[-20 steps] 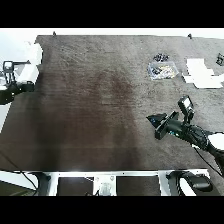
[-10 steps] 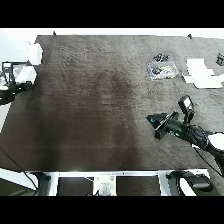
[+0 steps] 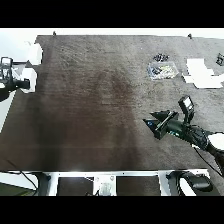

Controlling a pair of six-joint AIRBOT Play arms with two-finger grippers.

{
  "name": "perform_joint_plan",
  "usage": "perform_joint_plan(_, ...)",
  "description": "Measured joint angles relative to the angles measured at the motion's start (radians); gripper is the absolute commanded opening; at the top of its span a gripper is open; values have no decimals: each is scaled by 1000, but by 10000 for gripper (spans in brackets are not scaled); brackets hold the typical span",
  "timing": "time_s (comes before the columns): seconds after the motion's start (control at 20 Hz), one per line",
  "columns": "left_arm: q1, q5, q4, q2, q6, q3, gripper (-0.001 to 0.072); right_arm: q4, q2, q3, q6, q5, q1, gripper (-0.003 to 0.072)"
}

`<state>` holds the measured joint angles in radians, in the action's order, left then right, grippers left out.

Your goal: Fold the box and place the chain.

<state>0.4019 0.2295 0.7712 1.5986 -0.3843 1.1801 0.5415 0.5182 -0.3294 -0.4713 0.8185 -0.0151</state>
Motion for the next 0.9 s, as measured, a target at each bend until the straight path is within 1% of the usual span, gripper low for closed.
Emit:
perform_joint_plan(0.05,0,25,24,-32,-2,0,713,-5,0,0,0,0,0,520)
perform_joint_plan(0.1,0,60,46,-72,-6,0,596,-11,0,-1,0,0,0,344)
perform_joint_plan(0.15,0,104,61,-113,-16,0,291,-17,-1,-4,0,-2,0,111)
perform_joint_plan(0.2,0,166,71,-162,-32,0,15,-23,-5,-8,0,-5,0,21)
perform_joint_plan(0.3,-1,319,56,-266,-42,0,13,-32,-21,-22,-1,-21,0,15)
perform_joint_plan(0.4,-10,454,-17,-376,-29,-10,13,-45,-52,-34,-1,-68,0,13)
perform_joint_plan(0.5,-36,515,-110,-502,11,-50,12,-55,-100,-40,-11,-138,0,13)
perform_joint_plan(0.55,-58,526,-154,-568,33,-84,13,-58,-126,-42,-16,-173,0,12)
perform_joint_plan(0.65,-125,516,-245,-707,87,-185,13,-58,-179,-43,-21,-229,0,13)
perform_joint_plan(0.75,-214,460,-311,-846,142,-324,12,-42,-222,-43,-37,-259,0,13)
perform_joint_plan(0.9,-347,336,-385,-1028,192,-537,13,5,-272,-16,-84,-283,0,12)
